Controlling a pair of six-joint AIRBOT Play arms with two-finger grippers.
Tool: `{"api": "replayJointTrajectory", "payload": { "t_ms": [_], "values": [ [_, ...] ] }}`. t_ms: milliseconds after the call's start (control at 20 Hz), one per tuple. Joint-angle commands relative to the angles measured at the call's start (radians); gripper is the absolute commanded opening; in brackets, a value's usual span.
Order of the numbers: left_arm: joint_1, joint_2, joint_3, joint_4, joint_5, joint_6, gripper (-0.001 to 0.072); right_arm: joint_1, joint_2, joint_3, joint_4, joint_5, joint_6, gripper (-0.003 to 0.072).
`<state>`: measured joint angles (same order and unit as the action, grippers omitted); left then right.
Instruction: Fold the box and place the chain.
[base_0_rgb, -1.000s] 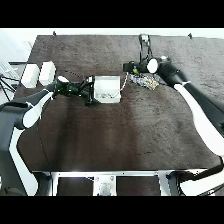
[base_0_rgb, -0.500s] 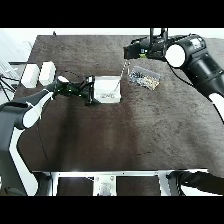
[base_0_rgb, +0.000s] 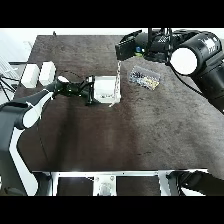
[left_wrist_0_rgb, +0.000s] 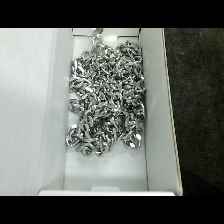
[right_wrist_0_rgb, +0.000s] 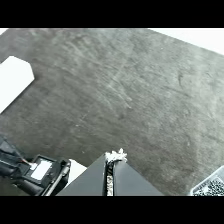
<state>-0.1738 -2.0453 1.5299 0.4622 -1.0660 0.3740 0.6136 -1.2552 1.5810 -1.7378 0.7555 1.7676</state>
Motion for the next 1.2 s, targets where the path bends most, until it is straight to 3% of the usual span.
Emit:
{"api": "replayJointTrajectory", "payload": {
  "t_ms": [0, 250, 450, 650, 950, 1100, 1150],
  "values": [
    [0.0, 0.0, 0.0, 0.0, 0.0, 0.0, 0.0628, 0.021, 0.004, 0.001, -0.003, -0.036, 0.0, 0.0012],
    [0.0, 0.0, 0.0, 0.0, 0.0, 0.0, 0.0628, 0.022, 0.0, 0.001, -0.002, -0.185, -0.018, 0.0012],
    [0.0, 0.0, 0.0, 0.0, 0.0, 0.0, 0.0627, 0.022, -0.023, -0.008, -0.002, -0.187, -0.018, 0.0012],
    [0.0, 0.0, 0.0, 0.0, 0.0, 0.0, 0.0628, 0.021, -0.05, -0.093, -0.002, -0.188, -0.018, 0.0012],
    [0.0, 0.001, 0.0, 0.0, 0.0, 0.0, 0.0628, 0.021, -0.301, -0.343, 0.026, -0.384, -0.014, 0.0012],
    [0.0, 0.0, 0.0, 0.0, 0.0, 0.0, 0.0628, 0.021, -0.409, -0.362, 0.059, -0.383, -0.014, 0.0014],
    [0.0, 0.0, 0.0, 0.0, 0.0, 0.0, 0.0628, 0.021, -0.401, -0.36, 0.074, -0.383, -0.014, 0.0066]
  ]
}}
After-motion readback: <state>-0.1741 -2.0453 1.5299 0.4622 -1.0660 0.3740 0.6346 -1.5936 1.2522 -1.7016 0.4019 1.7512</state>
